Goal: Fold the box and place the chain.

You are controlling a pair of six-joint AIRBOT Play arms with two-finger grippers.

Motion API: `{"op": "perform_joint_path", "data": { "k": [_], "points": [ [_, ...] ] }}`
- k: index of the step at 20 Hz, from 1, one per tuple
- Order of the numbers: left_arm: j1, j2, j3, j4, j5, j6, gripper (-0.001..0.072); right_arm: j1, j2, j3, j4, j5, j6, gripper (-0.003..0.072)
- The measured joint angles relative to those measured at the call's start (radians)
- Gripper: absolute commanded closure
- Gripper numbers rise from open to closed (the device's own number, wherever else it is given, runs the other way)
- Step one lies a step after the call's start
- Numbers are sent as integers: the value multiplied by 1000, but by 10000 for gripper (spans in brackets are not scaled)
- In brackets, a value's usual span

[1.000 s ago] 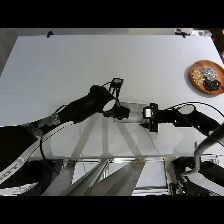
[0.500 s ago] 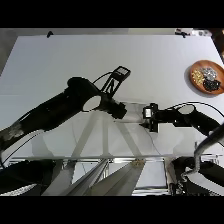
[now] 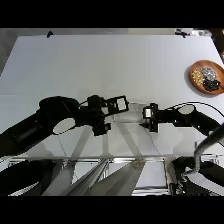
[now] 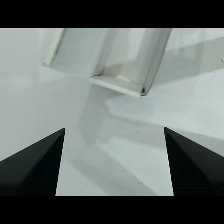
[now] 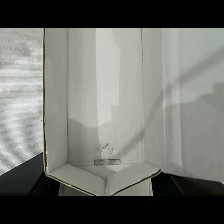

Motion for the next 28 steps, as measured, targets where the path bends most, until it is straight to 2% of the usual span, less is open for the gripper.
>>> {"op": "perform_joint_path", "data": {
  "k": [4, 8, 12, 16, 23, 28],
  "points": [
    [31, 20, -82, -120, 101, 95, 10, 0, 0, 0, 0, 0, 0, 225],
    [133, 4, -109, -234, 116, 222, 7, 0, 0, 0, 0, 0, 0, 225],
    [243, -51, -117, -470, 45, 557, 5, 0, 0, 0, 0, 0, 0, 225],
    [330, -153, -118, -689, -19, 944, 0, 0, 0, 0, 0, 0, 0, 225],
    [476, -291, -108, -856, -96, 1181, -5, 0, 0, 0, 0, 0, 0, 225],
    [540, -367, -46, -993, -204, 1318, -5, 0, 0, 0, 0, 0, 0, 225]
  ]
}}
